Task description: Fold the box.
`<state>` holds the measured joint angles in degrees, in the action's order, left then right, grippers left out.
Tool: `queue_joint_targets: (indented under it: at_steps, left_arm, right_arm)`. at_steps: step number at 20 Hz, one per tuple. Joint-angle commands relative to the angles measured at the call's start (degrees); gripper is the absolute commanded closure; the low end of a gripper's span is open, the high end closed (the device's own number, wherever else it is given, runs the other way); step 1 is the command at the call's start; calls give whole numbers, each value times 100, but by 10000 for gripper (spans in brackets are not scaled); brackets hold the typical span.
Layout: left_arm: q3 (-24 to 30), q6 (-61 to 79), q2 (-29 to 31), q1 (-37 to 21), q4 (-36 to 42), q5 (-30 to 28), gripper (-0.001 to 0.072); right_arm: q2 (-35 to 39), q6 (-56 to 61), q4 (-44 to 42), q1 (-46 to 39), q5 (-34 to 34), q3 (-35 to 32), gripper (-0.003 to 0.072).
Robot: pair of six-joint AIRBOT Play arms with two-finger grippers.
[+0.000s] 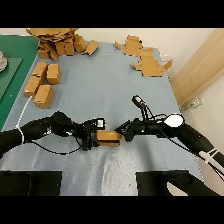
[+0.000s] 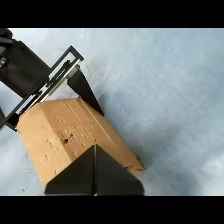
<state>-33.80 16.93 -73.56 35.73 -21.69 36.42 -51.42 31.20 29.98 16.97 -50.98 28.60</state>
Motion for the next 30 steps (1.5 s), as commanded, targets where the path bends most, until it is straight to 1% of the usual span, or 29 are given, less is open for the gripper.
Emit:
queue_joint_targets:
  at_steps: [1,2,3,4,5,7,9,14,15,17,18,23,26,30]
  left_arm:
    - [-7,0,-2,0,0,2,365]
    - [-7,0,-2,0,2,0,365]
    - [-7,0,-2,0,0,0,365]
    - [-7,0,-2,0,0,0,365]
    - [-7,0,-2,0,2,2,365]
    - [-7,0,-2,0,0,2,365]
    - [-7,0,-2,0,0,2,365]
    - [-7,0,-2,0,0,0,365]
    - [-7,0,-2,0,0,2,365]
    - [-7,0,-2,0,0,0,365]
    - [-7,0,-2,0,0,2,365]
    - [-7,0,-2,0,0,0,365]
    - [-7,0,-2,0,0,0,365]
    - [-7,0,-2,0,0,0,365]
  right_arm:
    - [216,-177,549,481,680,-11,584]
    - [210,-179,791,610,804,-11,578]
    - [210,-179,896,723,874,-11,531]
    - [210,-184,887,815,946,-11,465]
    - [210,-293,887,892,964,-9,439]
    - [210,-608,883,1012,973,-11,439]
    - [210,-920,885,1102,968,-11,337]
    - [216,-1777,887,1593,953,-11,335]
    - [216,-1884,892,1676,977,-11,303]
    - [216,-2098,1027,1740,1010,-11,297]
    - [214,-2124,1143,1738,1012,-11,264]
    - [208,-2124,1526,1738,1266,-11,264]
    - [208,-2127,1709,1740,1246,-11,264]
    - [208,-2181,1751,1794,1228,-11,264]
